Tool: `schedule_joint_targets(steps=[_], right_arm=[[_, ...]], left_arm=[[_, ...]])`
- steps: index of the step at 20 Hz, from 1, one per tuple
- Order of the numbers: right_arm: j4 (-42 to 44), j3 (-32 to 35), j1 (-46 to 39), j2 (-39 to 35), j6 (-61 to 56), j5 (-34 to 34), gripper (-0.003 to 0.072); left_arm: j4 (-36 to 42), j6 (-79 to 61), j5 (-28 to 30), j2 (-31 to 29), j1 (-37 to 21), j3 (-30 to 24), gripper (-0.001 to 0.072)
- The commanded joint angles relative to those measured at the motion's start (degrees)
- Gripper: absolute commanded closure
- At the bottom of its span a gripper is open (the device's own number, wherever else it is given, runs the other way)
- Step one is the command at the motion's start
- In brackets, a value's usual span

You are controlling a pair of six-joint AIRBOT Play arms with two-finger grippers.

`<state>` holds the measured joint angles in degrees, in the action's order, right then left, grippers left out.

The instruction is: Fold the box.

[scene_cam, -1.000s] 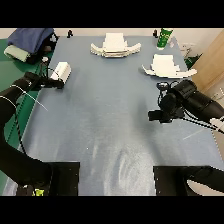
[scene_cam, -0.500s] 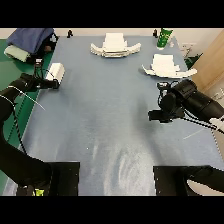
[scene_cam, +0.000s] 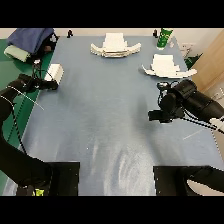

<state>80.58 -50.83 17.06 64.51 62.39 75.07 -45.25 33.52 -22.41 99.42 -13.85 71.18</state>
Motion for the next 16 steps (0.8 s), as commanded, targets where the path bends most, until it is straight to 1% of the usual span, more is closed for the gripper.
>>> schedule_joint_targets(steps=[1, 3, 4, 5, 8, 10, 12, 16], right_arm=[[0.02, -0.04, 0.04, 0.04, 0.00, -0.02, 0.0681], [0.02, -0.04, 0.04, 0.04, 0.00, -0.02, 0.0681], [0.02, -0.04, 0.04, 0.04, 0.00, -0.02, 0.0681], [0.02, -0.04, 0.04, 0.04, 0.00, -0.02, 0.0681], [0.02, -0.04, 0.04, 0.04, 0.00, -0.02, 0.0681], [0.02, -0.04, 0.04, 0.04, 0.00, -0.02, 0.0681], [0.02, -0.04, 0.04, 0.04, 0.00, -0.02, 0.0681], [0.02, -0.04, 0.04, 0.04, 0.00, -0.02, 0.0681]], left_arm=[[0.28, -0.26, 0.00, 0.00, -0.07, 0.07, 0.0190], [0.28, -0.26, -0.09, 0.00, -0.07, 0.07, 0.0189], [0.24, -0.26, -0.09, 0.00, -0.07, 0.07, 0.0160], [0.26, -0.22, -0.09, 0.00, -0.07, 0.07, 0.0014], [0.20, 0.37, -0.61, -0.37, -0.13, 0.07, 0.0014], [-0.04, 0.37, -2.08, -1.97, -0.48, 0.07, 0.0013], [-1.57, 0.50, -5.77, -4.81, -1.44, 0.07, 0.0013], [-6.71, 3.15, -18.43, -12.46, -4.92, 0.07, 0.0013]])
